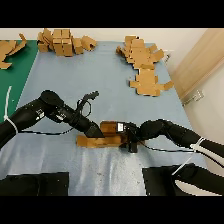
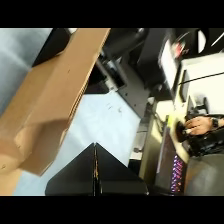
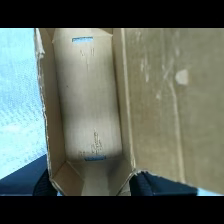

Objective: Fold the box.

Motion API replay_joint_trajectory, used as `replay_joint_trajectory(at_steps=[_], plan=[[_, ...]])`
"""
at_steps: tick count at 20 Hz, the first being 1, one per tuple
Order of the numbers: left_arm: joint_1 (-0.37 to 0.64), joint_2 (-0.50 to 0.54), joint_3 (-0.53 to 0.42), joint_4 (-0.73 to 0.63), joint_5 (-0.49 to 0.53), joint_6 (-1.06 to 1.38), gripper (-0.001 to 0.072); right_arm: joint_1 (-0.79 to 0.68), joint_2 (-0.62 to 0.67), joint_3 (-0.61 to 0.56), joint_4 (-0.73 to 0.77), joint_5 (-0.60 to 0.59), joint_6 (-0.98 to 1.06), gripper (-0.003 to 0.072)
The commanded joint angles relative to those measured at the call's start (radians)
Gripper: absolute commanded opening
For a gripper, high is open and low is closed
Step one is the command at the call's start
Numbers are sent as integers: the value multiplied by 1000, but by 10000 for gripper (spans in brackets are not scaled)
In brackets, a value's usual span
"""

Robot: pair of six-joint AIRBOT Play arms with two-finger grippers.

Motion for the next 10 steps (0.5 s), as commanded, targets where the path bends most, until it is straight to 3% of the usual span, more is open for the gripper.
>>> replay_joint_trajectory(at_steps=[1, 7, 10], plan=[[-28, -66, 66, -57, 23, -52, 13, 1, -1, 0, 0, 0, 0, 500], [6, -278, 176, -41, 53, -97, 13, 1, -1, 0, 0, 0, 0, 500], [5, -358, 200, 92, 81, -182, 12, 1, -1, 0, 0, 0, 0, 500]])
